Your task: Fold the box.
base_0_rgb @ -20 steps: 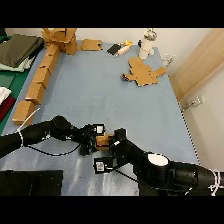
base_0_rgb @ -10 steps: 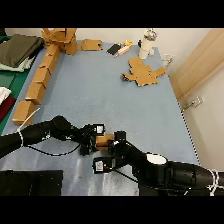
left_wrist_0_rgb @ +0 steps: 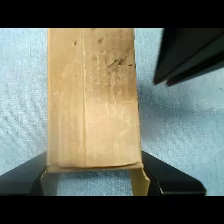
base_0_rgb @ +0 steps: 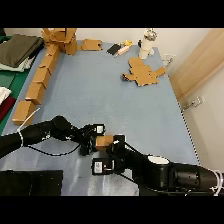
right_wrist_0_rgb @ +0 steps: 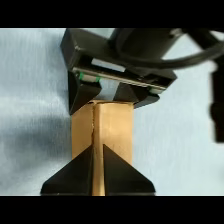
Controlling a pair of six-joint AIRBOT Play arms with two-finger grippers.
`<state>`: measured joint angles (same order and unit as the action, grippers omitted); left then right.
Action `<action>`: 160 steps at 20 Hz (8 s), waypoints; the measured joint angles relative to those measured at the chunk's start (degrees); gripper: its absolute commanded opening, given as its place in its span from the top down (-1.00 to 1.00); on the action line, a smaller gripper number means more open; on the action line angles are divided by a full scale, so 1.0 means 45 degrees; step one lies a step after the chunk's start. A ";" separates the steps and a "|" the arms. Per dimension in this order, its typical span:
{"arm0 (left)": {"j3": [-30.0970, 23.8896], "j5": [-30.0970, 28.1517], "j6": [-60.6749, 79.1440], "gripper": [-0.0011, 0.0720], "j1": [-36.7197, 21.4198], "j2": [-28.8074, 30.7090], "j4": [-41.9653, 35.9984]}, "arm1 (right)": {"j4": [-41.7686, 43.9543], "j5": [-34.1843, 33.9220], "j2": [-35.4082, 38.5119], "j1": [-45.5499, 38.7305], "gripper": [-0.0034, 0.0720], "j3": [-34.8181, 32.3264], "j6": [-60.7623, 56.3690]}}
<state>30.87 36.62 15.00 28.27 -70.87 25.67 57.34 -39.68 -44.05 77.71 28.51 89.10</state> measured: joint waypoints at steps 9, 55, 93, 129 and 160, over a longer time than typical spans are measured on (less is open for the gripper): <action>0.0000 -0.0010 0.0000 -0.66 0.0000 0.0000 0.0000 | 0.4080 0.2084 0.3497 0.0083 0.90 -0.2089 -1.2308; 0.0000 -0.0015 -0.0010 -0.66 0.0000 0.0000 0.0000 | 0.4692 -0.4677 -0.2458 -0.8223 0.90 0.3279 -0.8709; 0.2691 -0.3599 -0.8140 -0.66 -0.4935 -0.0311 0.3215 | 0.5965 -0.5411 -0.5527 -1.1477 0.90 0.5115 -0.6926; 0.5600 -0.3439 -1.6228 -0.96 -0.8995 -0.3638 0.8908 | 0.6844 -0.5144 -0.5527 -1.1492 0.90 0.5115 -0.6781; 0.9160 0.5246 -2.0070 0.94 -0.3283 -0.2356 0.8320 | 0.8578 -0.5518 -0.9156 -1.1506 0.90 1.0448 -0.4993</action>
<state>72.10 60.23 -75.31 13.50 -81.47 63.11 95.94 -64.51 -85.25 25.93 75.53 66.63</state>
